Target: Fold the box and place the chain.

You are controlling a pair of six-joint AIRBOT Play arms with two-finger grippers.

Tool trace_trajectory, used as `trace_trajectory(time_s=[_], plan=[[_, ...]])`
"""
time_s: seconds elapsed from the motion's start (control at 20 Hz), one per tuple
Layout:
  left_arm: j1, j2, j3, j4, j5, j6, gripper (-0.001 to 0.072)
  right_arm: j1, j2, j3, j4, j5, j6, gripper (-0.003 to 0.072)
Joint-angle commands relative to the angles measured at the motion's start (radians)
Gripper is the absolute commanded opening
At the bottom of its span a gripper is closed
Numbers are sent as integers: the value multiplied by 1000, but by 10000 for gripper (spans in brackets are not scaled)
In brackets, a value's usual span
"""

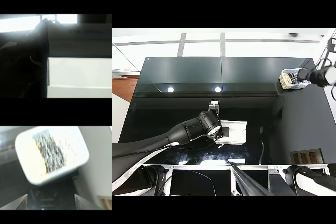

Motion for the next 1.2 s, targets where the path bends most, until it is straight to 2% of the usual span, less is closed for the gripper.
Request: trace_trajectory(time_s=[0.0, 0.1, 0.25, 0.75, 1.0, 1.1, 1.15], plan=[[1, 0, -1, 0, 0, 0, 34, -62, -275, 256, 180, 66, -21, 622], [0, 0, -1, 0, 0, 0, 34, -87, -414, 414, 299, 184, -21, 597], [0, 0, -1, 0, 0, 0, 34, -108, -534, 539, 325, 282, 23, 596], [0, 0, -1, 0, -1, 0, 34, -135, -585, 545, 431, 285, 73, 575], [0, 0, -1, 0, -1, 0, 34, -135, -586, 545, 435, 270, 122, 575], [0, 0, -1, 0, -1, 0, 34, -135, -586, 545, 435, 261, 132, 564], [0, 0, -1, 0, -1, 0, 34, -135, -587, 545, 429, 260, 148, 536]])
